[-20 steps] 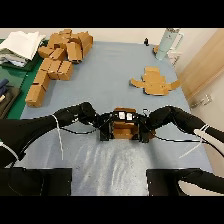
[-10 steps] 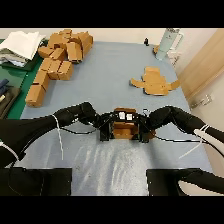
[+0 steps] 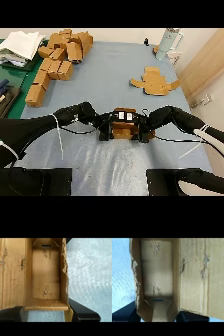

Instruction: Fold the box.

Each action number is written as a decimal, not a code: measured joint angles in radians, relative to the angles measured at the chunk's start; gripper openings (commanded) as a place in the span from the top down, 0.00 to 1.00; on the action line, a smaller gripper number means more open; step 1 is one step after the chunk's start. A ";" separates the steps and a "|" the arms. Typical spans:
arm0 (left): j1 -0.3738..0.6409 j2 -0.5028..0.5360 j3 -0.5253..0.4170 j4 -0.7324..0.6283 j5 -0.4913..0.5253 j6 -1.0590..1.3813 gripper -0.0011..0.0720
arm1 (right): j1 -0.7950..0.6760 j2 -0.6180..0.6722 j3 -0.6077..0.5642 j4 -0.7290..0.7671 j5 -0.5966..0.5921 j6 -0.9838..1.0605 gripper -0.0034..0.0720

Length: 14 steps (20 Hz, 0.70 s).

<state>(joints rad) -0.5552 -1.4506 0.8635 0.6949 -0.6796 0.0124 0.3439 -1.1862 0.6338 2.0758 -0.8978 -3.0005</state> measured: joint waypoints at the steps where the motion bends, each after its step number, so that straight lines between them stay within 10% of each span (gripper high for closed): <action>1: 0.000 0.000 0.000 0.000 -0.002 0.000 0.58 | 0.000 0.000 0.000 0.000 0.000 0.000 0.29; 7: 0.001 0.000 0.000 0.000 -0.010 -0.003 0.58 | 0.000 0.000 0.000 0.000 0.000 -0.001 0.29; 10: 0.001 0.000 0.000 0.001 -0.012 -0.005 0.16 | 0.000 0.000 0.000 0.000 0.000 -0.001 0.29; 14: 0.006 0.003 0.002 0.002 -0.037 -0.005 0.16 | 0.001 0.000 0.000 -0.002 0.000 -0.005 0.29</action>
<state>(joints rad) -0.5488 -1.4479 0.8654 0.6964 -0.7170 0.0071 0.3447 -1.1862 0.6338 2.0743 -0.8982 -3.0058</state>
